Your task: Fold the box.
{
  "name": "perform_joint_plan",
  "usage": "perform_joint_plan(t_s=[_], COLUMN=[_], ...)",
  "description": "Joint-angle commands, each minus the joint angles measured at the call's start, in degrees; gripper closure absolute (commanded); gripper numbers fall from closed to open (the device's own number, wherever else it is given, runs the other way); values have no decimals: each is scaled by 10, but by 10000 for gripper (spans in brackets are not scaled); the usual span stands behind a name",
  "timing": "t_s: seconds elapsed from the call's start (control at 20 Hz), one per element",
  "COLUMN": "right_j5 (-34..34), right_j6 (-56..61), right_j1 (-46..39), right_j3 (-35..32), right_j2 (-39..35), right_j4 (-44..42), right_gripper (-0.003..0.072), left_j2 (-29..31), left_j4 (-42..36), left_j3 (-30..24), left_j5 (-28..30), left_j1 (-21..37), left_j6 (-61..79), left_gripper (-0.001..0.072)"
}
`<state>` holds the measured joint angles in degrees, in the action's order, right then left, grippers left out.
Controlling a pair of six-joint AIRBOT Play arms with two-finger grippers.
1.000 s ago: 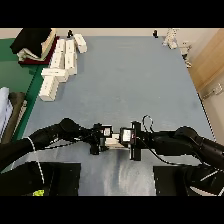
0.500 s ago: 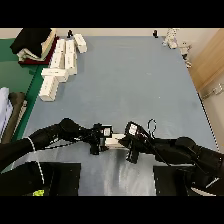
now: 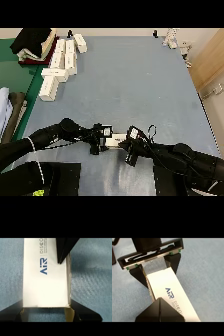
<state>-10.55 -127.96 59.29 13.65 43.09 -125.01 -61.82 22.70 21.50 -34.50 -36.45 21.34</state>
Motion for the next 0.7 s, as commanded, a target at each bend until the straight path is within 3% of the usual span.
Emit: perform_joint_plan(t_s=[0.0,0.4,0.65], right_j5=[5,11,11], right_j6=[1,1,0], right_j1=[1,1,0], right_j3=[-3,-3,-3], right_j2=[23,23,-19], right_j4=[1,1,7], right_gripper=[675,675,664], left_j2=[0,0,0], left_j4=[0,0,0], left_j3=[0,0,0], left_j5=[0,0,0], left_j1=[0,0,0], left_j6=[0,0,1], left_gripper=[300,301,300])
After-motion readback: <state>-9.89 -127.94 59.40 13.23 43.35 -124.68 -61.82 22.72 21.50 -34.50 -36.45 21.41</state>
